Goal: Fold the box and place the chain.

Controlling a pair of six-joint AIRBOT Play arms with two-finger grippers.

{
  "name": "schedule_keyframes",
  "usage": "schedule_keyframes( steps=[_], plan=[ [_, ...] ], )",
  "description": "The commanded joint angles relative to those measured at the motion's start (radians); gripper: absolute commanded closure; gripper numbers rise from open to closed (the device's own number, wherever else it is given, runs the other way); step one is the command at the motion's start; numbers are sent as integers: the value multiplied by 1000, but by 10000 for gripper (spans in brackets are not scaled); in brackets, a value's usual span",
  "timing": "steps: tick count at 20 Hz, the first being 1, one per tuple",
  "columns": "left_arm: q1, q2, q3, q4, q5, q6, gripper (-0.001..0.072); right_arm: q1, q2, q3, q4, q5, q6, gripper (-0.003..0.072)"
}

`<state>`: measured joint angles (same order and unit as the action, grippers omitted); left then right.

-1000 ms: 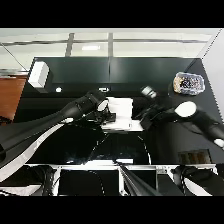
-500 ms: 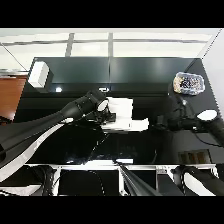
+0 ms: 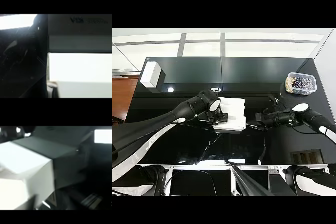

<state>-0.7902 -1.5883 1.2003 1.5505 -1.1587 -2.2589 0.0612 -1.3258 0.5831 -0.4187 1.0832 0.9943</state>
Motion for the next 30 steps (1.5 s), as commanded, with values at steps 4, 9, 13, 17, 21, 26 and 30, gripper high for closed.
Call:
schedule_keyframes(
  steps=[4, 9, 13, 17, 21, 26, 30],
  plan=[
    [1, 0, 0, 1, -1, 0, 683, 44, -12, 89, -26, 99, 4, 7],
    [1, 0, 0, 1, -1, 0, 683, 191, -12, 131, -145, -75, 180, 111],
    [1, 0, 0, 1, -1, 0, 682, 313, -12, 240, -404, -105, 492, 147],
    [1, 0, 0, 1, -1, 0, 683, 412, -12, 327, -597, -105, 695, 209],
    [1, 0, 0, 2, -1, 0, 683, 468, -13, 363, -665, -102, 787, 327],
    [1, 0, 0, 2, -1, 0, 682, 532, -25, 404, -851, -69, 961, 327],
    [1, 0, 0, 2, -1, 0, 682, 560, -77, 437, -917, -18, 1041, 329]
  ],
)
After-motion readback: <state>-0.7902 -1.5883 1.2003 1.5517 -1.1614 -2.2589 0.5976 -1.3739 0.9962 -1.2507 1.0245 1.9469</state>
